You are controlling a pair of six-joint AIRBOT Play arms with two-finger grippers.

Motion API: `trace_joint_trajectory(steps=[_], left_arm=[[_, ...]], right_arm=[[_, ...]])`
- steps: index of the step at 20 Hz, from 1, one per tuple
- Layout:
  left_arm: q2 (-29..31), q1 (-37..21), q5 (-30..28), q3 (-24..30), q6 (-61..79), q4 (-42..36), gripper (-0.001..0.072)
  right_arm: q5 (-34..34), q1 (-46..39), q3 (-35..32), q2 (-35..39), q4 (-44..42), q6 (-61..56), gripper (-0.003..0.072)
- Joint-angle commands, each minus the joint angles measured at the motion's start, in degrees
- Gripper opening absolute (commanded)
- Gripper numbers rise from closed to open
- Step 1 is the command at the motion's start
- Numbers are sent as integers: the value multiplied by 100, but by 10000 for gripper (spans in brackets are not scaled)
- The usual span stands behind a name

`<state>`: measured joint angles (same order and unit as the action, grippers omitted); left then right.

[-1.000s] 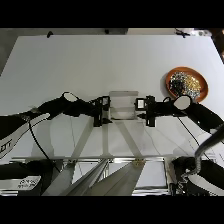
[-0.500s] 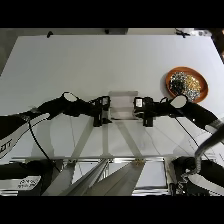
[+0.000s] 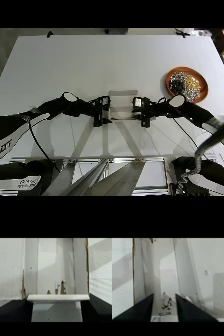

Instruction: Fold the box and place the chain.

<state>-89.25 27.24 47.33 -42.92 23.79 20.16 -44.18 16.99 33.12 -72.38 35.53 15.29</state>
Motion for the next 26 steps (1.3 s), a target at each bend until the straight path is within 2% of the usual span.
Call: trace_joint_trajectory(steps=[1, 6, 7, 10, 12, 14, 19, 21, 26], left_arm=[[4, -2, 2, 2, 2, 2, 271], [4, -2, 2, 2, 2, 2, 271], [4, -2, 2, 2, 2, 2, 271], [4, -2, 2, 2, 2, 2, 271], [4, -2, 2, 2, 2, 2, 271], [4, -2, 2, 2, 2, 2, 271], [4, -2, 4, 2, 2, 2, 271], [4, -2, 2, 2, 2, 2, 271], [4, -2, 2, 2, 2, 2, 271]], right_arm=[[11, -4, -4, -66, 4, 22, 452], [-116, -4, -2, -7, 0, -44, 447], [-175, -4, -2, 46, 2, -46, 374], [-385, -4, -2, 417, 55, -157, 9], [-343, -11, 0, 787, 243, -979, 13], [-332, -11, 0, 1187, 778, -2168, 12], [-164, -11, 0, 2022, 2404, -6787, 13], [-354, -205, 0, 2142, 2859, -8065, 12], [-1447, -2033, 0, 2140, 2463, -7949, 9]])
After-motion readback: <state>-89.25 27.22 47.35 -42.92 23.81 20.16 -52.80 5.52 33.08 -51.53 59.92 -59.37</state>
